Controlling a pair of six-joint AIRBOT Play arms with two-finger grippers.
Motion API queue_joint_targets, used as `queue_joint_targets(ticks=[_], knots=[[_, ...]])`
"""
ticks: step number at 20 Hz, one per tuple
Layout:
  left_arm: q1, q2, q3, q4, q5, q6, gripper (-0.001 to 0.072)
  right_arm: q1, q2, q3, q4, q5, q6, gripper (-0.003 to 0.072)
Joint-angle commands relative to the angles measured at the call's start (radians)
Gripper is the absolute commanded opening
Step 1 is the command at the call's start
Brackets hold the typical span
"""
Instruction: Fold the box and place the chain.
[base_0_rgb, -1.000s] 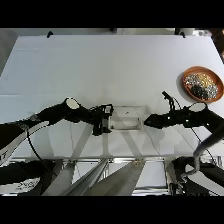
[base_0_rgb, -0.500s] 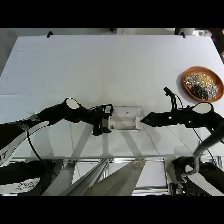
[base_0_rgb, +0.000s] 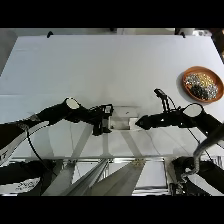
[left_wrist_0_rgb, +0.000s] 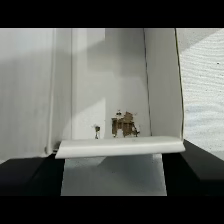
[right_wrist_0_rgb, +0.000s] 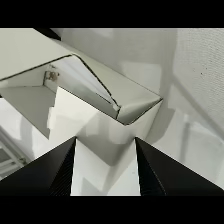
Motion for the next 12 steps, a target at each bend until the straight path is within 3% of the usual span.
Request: queue_joint_targets(ticks=[1,6,12], knots=[[-0.001,0.001,-0.001,0.000,0.000,0.000,0.0391,0.059,0.001,0.021,-0.118,-0.056,0.120,0.0419],[-0.001,0.001,-0.001,0.000,0.000,0.000,0.0391,0.140,0.000,0.086,-0.246,-0.072,0.277,0.0419],[-0.001,0.001,-0.001,0.000,0.000,0.000,0.0391,0.283,-0.027,0.154,-0.485,-0.045,0.600,0.0419]])
